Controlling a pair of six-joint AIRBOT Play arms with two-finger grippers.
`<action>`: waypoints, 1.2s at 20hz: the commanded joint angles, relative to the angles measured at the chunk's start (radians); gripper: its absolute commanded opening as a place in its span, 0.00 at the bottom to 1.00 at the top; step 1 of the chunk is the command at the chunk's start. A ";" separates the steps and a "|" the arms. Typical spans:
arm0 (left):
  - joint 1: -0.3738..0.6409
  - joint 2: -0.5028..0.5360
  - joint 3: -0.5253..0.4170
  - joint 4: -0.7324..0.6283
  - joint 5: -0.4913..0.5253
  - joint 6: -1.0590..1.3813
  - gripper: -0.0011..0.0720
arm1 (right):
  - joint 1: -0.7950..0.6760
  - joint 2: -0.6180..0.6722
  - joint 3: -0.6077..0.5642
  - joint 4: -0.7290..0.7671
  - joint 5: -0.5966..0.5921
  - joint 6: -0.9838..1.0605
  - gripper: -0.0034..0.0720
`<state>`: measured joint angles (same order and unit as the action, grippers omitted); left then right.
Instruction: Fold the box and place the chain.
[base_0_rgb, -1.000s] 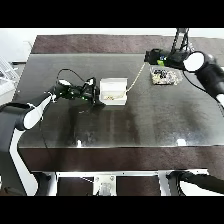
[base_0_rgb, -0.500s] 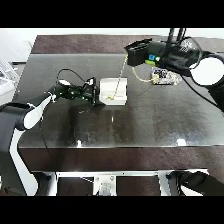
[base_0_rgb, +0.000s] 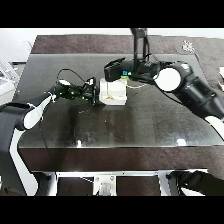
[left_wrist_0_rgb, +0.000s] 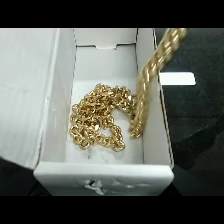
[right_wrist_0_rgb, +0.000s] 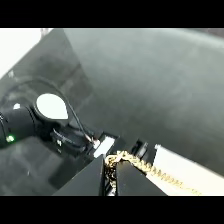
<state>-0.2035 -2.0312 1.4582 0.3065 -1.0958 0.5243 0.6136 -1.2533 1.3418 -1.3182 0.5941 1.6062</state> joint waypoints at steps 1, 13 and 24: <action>0.001 0.000 0.000 0.000 0.001 0.000 0.74 | 0.006 -0.071 -0.006 -0.002 -0.003 0.018 0.07; 0.001 0.000 0.000 0.000 0.004 0.000 0.74 | -0.070 -0.222 -0.084 -0.002 -0.005 0.040 0.07; 0.001 0.000 0.000 0.000 0.005 0.000 0.74 | -0.249 -0.168 -0.160 -0.146 0.010 0.100 0.72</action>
